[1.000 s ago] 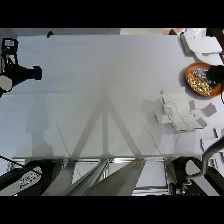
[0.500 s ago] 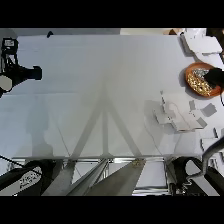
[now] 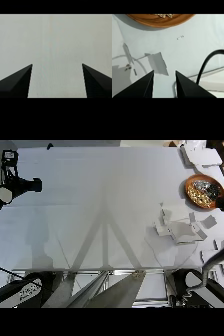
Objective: Fold the box and place the chain.
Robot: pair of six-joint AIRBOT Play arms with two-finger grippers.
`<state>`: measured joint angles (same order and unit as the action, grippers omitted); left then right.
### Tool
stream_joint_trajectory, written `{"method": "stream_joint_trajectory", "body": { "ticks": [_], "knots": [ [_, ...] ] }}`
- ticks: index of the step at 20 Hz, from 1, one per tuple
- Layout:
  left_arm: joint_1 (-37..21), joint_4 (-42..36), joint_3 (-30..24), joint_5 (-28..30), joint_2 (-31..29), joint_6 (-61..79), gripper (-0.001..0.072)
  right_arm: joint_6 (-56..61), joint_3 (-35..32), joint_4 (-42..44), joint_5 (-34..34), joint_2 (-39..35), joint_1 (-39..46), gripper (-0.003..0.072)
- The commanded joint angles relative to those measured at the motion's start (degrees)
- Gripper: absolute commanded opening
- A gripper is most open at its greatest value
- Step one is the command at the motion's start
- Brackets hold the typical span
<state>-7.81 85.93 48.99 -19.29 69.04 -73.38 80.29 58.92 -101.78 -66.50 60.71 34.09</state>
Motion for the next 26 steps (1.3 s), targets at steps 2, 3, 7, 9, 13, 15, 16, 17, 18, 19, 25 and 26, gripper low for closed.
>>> {"method": "stream_joint_trajectory", "body": {
  "ticks": [2,3,7,9,13,15,16,17,18,19,25,26],
  "knots": [
    [0.04,0.02,0.04,0.0,-0.04,0.02,0.0702,0.2,3.63,-1.14,-3.41,5.7,5.07,0.0303],
    [0.04,0.0,0.04,0.0,-0.04,0.02,0.0702,-0.48,4.24,1.49,-3.48,6.69,6.86,0.0303],
    [0.04,0.0,0.04,0.0,-0.04,0.02,0.0702,-5.95,4.79,9.4,-6.8,11.58,11.93,0.0303],
    [0.04,0.02,0.04,0.0,-0.04,0.02,0.0702,-7.69,4.76,9.53,-10.51,14.97,12.48,0.0304],
    [0.04,0.02,0.04,0.0,-0.04,0.02,0.0702,-10.45,4.76,14.16,-12.02,19.39,12.46,0.0304],
    [0.04,0.02,0.04,0.0,-0.04,0.02,0.0702,-11.32,4.76,14.88,-9.79,19.69,12.46,0.0304],
    [0.04,0.02,0.04,0.0,-0.04,0.02,0.0702,-11.34,4.76,14.86,-8.72,19.78,12.46,0.0304],
    [0.04,0.02,0.04,0.0,-0.04,0.02,0.0702,-11.37,4.76,14.82,-8.0,20.02,12.46,0.0304],
    [0.04,0.02,0.04,0.0,-0.04,0.02,0.0702,-11.39,4.76,14.82,-7.54,20.37,12.46,0.0304],
    [0.04,0.02,0.04,0.0,-0.04,0.02,0.0702,-11.39,4.76,14.82,-7.23,20.74,12.46,0.0304],
    [0.04,0.02,0.04,0.0,-0.04,0.02,0.0702,-13.35,4.76,14.69,-6.08,24.02,12.46,0.0304],
    [0.04,0.02,0.04,0.0,-0.04,0.02,0.0702,-13.35,4.76,14.56,-6.01,24.72,12.46,0.0304]
  ]
}}
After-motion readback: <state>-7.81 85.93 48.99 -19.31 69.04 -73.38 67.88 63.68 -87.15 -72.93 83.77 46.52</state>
